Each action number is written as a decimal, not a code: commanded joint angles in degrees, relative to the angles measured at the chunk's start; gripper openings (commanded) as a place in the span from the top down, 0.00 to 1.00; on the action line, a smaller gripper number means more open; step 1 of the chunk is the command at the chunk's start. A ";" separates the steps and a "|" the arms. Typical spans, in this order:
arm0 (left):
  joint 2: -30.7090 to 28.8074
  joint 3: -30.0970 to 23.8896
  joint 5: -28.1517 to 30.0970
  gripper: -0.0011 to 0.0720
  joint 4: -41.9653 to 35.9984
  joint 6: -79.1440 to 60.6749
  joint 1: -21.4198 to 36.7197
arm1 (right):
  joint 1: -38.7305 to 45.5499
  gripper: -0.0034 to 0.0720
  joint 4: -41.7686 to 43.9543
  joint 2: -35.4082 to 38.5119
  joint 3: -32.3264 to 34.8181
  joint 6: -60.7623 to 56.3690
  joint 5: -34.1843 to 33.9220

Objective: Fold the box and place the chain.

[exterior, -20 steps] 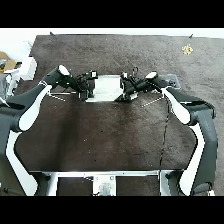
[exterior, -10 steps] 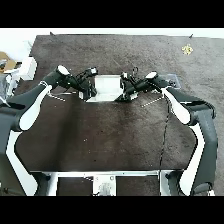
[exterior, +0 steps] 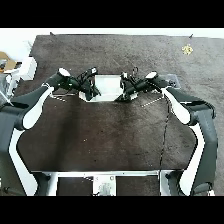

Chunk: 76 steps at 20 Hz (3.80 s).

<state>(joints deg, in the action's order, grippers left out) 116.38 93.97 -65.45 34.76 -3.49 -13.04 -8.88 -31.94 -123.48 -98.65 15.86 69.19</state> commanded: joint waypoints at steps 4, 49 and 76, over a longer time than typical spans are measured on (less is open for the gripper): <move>0.11 0.00 0.44 0.48 2.64 -0.44 -0.02 | -0.04 0.29 0.02 -0.04 -0.02 -0.02 0.00; -15.58 -18.75 2.27 0.97 9.07 73.46 13.75 | -0.04 0.29 0.02 -0.04 -0.02 -0.02 0.04; -11.08 -15.34 5.03 0.49 -7.87 66.05 5.92 | -0.09 0.29 0.04 -0.04 -0.02 -0.02 0.07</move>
<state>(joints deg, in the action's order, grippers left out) 105.27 78.41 -60.88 27.57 62.59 -6.07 -8.95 -31.92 -123.50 -98.63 15.84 69.19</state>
